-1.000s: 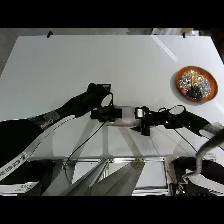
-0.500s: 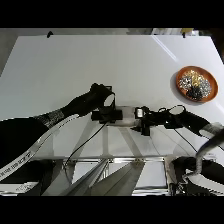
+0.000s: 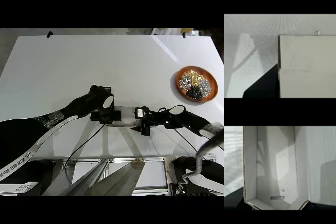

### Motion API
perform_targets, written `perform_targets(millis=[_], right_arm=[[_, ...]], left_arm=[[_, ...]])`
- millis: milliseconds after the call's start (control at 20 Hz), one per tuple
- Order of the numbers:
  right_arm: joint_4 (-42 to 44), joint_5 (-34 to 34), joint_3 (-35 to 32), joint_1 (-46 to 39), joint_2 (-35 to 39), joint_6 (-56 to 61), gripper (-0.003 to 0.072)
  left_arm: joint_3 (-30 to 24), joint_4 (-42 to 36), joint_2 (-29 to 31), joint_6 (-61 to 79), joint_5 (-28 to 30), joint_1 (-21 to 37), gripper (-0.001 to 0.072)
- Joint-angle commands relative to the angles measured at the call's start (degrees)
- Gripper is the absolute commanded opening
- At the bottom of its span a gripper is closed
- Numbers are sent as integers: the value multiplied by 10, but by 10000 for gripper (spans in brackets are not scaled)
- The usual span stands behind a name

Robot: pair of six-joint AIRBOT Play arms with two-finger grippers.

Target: Fold the box and place the chain.

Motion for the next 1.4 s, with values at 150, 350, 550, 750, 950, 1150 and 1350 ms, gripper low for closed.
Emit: perform_targets(millis=[150,350,550,750,950,1150,1350], right_arm=[[0,0,0,0,0,0,408],[0,0,0,0,0,0,408],[0,0,0,0,0,0,408],[0,0,0,0,0,0,408],[0,0,0,0,0,0,408],[0,0,0,0,0,0,408],[0,0,0,0,0,0,408]], left_arm=[[-5,-5,-1,-1,26,0,11],[-5,2,-1,-1,26,0,157],[-5,2,-1,0,21,2,217],[-5,2,2,4,12,5,198],[-5,2,3,14,9,5,2],[-5,3,3,14,10,5,7],[-5,1,19,62,3,12,86]])
